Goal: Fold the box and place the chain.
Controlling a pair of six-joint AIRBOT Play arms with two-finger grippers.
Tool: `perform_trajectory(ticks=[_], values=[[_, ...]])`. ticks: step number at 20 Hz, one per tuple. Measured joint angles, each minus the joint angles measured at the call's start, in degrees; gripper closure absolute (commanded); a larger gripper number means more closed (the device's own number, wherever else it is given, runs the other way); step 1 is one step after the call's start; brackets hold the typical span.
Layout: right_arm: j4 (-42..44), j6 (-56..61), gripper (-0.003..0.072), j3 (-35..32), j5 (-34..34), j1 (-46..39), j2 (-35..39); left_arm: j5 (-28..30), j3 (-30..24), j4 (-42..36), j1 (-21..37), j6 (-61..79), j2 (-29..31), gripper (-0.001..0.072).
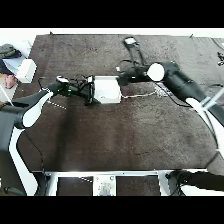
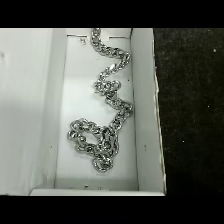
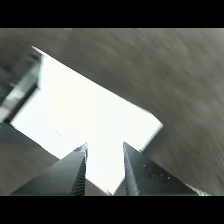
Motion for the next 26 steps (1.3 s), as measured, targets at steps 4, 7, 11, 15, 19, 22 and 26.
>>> perform_trajectory(ticks=[4,7,11,15,19,22,26], values=[[-1.1,7.8,0.0403,-13.7,-2.9,-9.8,7.9,0.0,0.0,0.0,0.0,0.0,0.0,0.0306],[-1.5,14.0,0.0402,-22.6,-7.7,-16.1,10.4,0.0,0.0,0.0,0.0,0.0,0.0,0.0306],[-1.2,19.5,0.0402,-28.5,-15.5,-19.7,7.8,0.0,0.0,0.0,0.0,0.0,0.0,0.0306],[2.1,21.7,0.0402,-30.2,-23.8,-20.7,2.4,0.0,0.0,0.0,0.0,0.0,0.0,0.0306],[5.5,22.5,0.0403,-30.2,-31.4,-21.0,-2.7,0.0,0.0,0.0,0.0,0.0,0.0,0.0306],[7.5,22.6,0.0404,-28.4,-34.6,-21.0,-5.7,0.0,0.0,0.0,0.0,0.0,0.0,0.0306],[9.0,22.8,0.0696,-25.1,-36.5,-21.1,-9.3,0.0,0.0,0.0,0.0,0.0,0.0,0.0306]])
